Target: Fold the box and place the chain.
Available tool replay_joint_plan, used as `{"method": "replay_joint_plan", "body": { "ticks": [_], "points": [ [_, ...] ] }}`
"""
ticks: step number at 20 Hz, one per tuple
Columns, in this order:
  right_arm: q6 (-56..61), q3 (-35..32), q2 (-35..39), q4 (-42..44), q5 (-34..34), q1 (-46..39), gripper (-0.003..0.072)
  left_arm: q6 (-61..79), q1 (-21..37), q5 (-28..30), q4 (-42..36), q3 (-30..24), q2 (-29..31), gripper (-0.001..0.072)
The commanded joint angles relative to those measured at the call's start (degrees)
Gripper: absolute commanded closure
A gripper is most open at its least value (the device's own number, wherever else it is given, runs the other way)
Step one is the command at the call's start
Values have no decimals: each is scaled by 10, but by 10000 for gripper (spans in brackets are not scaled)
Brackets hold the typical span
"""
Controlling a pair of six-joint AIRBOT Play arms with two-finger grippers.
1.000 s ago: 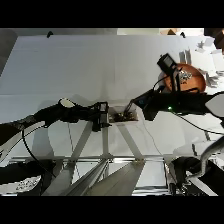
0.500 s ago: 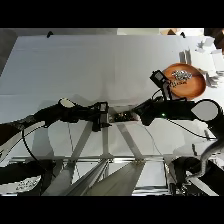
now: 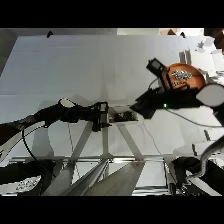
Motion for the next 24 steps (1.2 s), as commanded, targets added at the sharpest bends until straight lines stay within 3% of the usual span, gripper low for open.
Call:
{"method": "replay_joint_plan", "body": {
  "ticks": [1, 4, 11, 19, 22, 24],
  "points": [
    [-80, 89, -105, 30, 46, -40, 261, 0, 0, 0, 0, 0, 0, 497],
    [-121, 119, -193, 125, 40, -83, 338, 0, 0, 0, 0, 0, 0, 497],
    [-170, 119, -291, 153, 143, -73, 326, 0, 0, 0, 0, 0, 0, 497],
    [-239, 54, -280, 151, 100, -24, 327, 0, 0, 0, 0, 0, 0, 497],
    [-300, 44, -241, 148, 83, -11, 328, 0, 0, 0, 0, 0, 0, 497],
    [-338, 35, -203, 129, 37, -2, 328, 0, 0, 0, 0, 0, 0, 497]
  ]
}}
